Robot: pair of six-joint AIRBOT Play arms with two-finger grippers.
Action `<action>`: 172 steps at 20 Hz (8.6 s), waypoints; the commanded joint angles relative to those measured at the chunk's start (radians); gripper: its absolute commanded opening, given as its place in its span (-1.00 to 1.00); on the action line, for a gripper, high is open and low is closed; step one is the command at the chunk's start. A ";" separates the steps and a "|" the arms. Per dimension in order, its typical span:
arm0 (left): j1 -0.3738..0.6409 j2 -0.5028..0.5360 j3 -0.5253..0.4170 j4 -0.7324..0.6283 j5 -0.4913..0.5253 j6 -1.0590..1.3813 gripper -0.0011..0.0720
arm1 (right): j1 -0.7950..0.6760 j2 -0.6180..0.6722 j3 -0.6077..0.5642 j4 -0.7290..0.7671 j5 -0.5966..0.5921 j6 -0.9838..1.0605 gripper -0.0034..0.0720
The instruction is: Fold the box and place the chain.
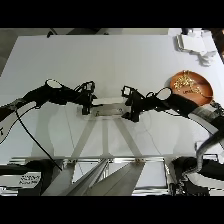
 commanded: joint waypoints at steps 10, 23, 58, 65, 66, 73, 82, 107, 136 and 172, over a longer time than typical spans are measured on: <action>0.000 0.000 0.001 0.000 0.000 0.000 -0.94 | -0.065 -0.166 0.081 0.154 0.140 -0.200 0.82; 0.000 0.000 0.000 0.000 0.000 0.000 -0.95 | -0.063 -0.097 0.081 0.056 0.132 -0.151 0.82; 0.000 0.000 0.000 0.000 0.000 0.000 -0.94 | -0.003 -0.148 0.027 0.180 0.055 -0.114 0.70; 0.000 0.000 0.000 0.000 0.000 0.000 -0.94 | 0.002 -0.114 0.004 0.176 0.043 -0.161 0.70; 0.000 0.000 0.000 0.000 0.000 0.000 -0.94 | 0.010 -0.114 0.003 0.175 0.039 -0.199 0.70; 0.000 0.000 0.000 0.000 0.000 0.000 -0.94 | 0.043 -0.114 0.003 0.178 0.031 -0.315 0.64; 0.000 0.000 0.000 0.000 0.000 0.000 -0.94 | 0.044 -0.128 0.000 0.177 0.032 -0.315 0.48; 0.000 0.000 0.000 0.000 -0.008 0.000 -0.92 | 0.044 -0.128 0.000 0.177 0.033 -0.315 0.48; -0.005 0.268 0.000 0.179 -0.135 -0.567 -0.95 | 0.044 -0.128 0.000 0.177 0.033 -0.315 0.48; 0.096 0.367 -0.106 0.381 0.042 -0.492 0.48 | 0.044 -0.128 0.000 0.177 0.033 -0.315 0.48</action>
